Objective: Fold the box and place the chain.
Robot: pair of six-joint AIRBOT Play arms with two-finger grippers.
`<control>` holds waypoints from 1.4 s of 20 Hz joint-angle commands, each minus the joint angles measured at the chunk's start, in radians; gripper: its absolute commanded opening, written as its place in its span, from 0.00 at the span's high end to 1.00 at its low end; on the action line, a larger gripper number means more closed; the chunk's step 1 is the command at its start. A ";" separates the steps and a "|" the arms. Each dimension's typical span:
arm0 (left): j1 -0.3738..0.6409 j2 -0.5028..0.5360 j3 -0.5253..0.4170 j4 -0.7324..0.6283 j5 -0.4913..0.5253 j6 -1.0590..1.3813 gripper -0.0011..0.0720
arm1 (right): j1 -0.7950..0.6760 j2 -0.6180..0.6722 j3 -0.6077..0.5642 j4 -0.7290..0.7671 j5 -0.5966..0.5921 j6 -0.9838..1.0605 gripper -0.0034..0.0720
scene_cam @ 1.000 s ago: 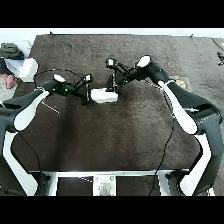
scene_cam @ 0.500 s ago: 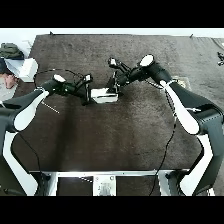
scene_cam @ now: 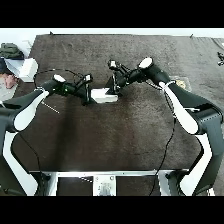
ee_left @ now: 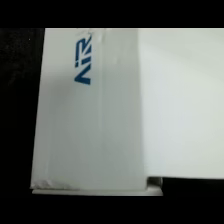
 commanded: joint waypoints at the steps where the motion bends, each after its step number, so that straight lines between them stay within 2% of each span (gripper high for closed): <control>1: 0.000 0.000 0.000 0.000 0.000 0.000 0.35 | 0.001 -0.001 -0.015 0.006 0.001 -0.030 0.42; 12: 0.000 0.000 0.000 0.000 0.000 0.000 0.35 | 0.003 -0.001 -0.045 0.006 -0.145 -0.138 0.42; 18: 0.000 0.000 0.000 0.000 0.000 0.000 0.35 | 0.003 0.032 -0.039 0.034 -0.137 -0.152 0.45; 19: 0.000 0.000 0.000 0.000 0.001 0.000 0.35 | 0.003 0.042 -0.040 0.031 -0.137 -0.152 0.56; 20: 0.000 0.000 0.000 0.000 0.000 0.000 0.35 | 0.003 0.044 -0.039 0.020 -0.137 -0.151 0.61; 27: 0.000 0.000 0.000 0.000 0.000 0.000 0.35 | 0.003 0.043 -0.041 -0.024 -0.145 -0.147 0.61; 28: 0.000 0.000 0.000 0.000 0.000 0.000 0.35 | 0.003 0.043 -0.042 -0.024 -0.145 -0.147 0.67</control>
